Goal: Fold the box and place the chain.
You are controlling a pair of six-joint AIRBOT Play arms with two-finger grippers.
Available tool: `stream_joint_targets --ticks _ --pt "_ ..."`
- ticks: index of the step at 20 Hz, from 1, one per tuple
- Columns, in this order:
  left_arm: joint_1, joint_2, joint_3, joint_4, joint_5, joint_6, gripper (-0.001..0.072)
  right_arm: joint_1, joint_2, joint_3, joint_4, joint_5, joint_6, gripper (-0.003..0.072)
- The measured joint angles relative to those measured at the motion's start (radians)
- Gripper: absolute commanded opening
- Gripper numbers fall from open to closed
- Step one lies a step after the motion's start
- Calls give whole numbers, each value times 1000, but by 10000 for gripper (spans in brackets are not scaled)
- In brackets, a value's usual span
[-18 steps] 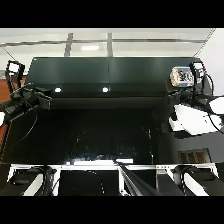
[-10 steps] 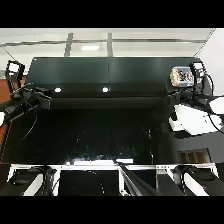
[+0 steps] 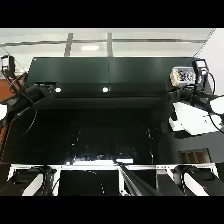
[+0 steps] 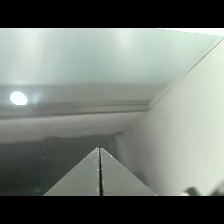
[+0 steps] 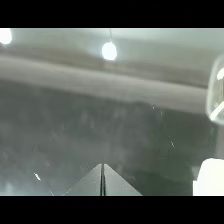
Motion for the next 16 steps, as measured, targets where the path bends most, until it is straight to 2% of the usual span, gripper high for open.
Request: stream_joint_targets --ticks 1,2,3,4,6,8,10,13,16 --pt "-3 -18 0 -31 -18 -10 29 1 -2 0 30 -20 0 57" --pt "-10 -39 0 -58 -42 -14 171 1 -4 0 53 -34 1 553" --pt "-19 -59 0 -80 -56 -20 674 2 -7 0 71 -44 1 720" --pt "-29 -81 0 -95 -65 -24 719 2 -9 0 81 -48 2 720" --pt "-40 -118 3 -109 -99 -31 697 0 -12 0 80 -24 26 720" --pt "-41 -139 14 -88 -158 -47 675 -12 -14 4 3 37 97 720" --pt "-29 -148 29 -28 -217 -107 675 -63 -14 24 -174 78 229 720" --pt "-4 -154 43 75 -293 -211 675 -245 -20 71 -481 98 440 720" --pt "8 -157 48 140 -343 -294 676 -464 -79 115 -632 72 535 720"
